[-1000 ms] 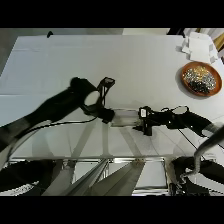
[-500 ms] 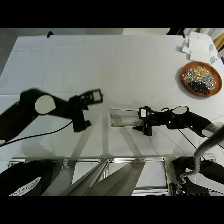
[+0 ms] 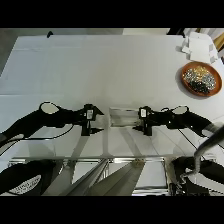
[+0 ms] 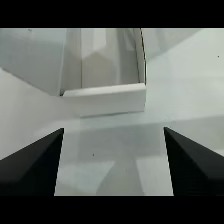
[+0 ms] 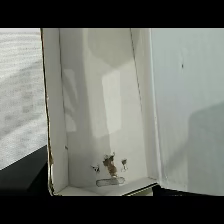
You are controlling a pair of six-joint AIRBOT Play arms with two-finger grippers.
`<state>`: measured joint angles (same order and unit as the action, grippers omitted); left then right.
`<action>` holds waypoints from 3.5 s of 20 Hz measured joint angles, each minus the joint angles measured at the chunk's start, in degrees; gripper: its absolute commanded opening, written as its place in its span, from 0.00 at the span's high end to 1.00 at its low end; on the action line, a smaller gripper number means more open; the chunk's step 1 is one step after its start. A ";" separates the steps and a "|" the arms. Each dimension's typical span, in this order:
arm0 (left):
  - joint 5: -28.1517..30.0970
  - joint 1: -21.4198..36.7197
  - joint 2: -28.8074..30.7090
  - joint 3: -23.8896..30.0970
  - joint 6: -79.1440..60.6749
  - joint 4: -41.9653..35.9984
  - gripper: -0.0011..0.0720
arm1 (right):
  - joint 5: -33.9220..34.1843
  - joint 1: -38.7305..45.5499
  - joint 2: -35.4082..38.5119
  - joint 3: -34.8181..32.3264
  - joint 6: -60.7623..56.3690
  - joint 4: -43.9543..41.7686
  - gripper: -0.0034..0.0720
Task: Fold the box and place the chain.
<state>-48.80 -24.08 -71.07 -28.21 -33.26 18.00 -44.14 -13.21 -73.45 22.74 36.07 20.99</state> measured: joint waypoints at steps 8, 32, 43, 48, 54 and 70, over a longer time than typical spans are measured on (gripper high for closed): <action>-0.11 -0.63 -7.89 -0.76 -8.00 -7.04 0.03 | 0.00 0.00 0.00 0.00 -0.02 0.00 0.41; 6.75 -7.61 -10.86 -4.07 -2.95 -11.43 0.03 | 0.00 0.07 0.04 0.00 -0.11 0.00 0.41; 4.55 -3.54 -10.91 -4.28 -0.26 -1.49 0.02 | 0.04 -0.04 0.00 0.00 0.02 0.00 0.41; 4.63 -3.50 -10.91 -5.18 -6.29 -5.75 0.02 | 0.04 -0.04 0.00 0.00 0.00 0.00 0.41; 3.76 -3.69 -10.95 -6.34 -8.41 -5.92 0.02 | -0.04 -0.04 0.00 0.00 0.02 0.04 0.41; 2.69 -7.30 -12.85 -6.54 -8.70 -6.32 0.22 | -0.13 -0.04 0.00 -0.02 0.02 0.11 0.41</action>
<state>-46.11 -31.38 -83.92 -34.74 -41.95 11.68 -44.27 -13.26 -73.45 22.72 36.10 21.10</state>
